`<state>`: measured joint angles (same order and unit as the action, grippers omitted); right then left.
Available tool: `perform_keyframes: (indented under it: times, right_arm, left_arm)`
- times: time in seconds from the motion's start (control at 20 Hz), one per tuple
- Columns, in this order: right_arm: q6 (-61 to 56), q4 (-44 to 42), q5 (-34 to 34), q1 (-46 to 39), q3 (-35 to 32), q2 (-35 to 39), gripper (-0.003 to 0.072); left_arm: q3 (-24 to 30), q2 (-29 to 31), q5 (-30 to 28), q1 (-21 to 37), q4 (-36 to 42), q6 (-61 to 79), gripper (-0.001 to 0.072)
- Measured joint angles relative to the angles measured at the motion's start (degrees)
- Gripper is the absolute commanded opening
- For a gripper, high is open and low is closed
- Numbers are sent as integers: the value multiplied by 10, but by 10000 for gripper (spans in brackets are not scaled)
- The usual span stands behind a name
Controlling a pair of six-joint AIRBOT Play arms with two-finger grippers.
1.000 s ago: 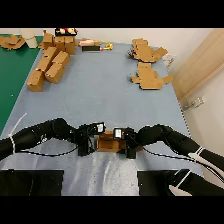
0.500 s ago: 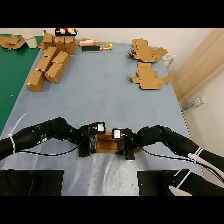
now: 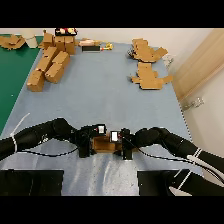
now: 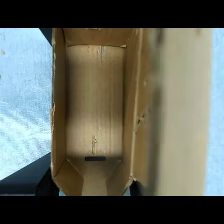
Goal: Fold the box.
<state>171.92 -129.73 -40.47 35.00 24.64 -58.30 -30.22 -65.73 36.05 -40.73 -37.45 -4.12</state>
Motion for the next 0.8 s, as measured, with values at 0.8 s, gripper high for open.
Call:
perform_keyframes:
  times: [0.8]
  right_arm:
    - [0, 2, 7, 1, 0, 0, 446]
  left_arm:
    - [14, 0, -24, 0, -13, 3, 437]
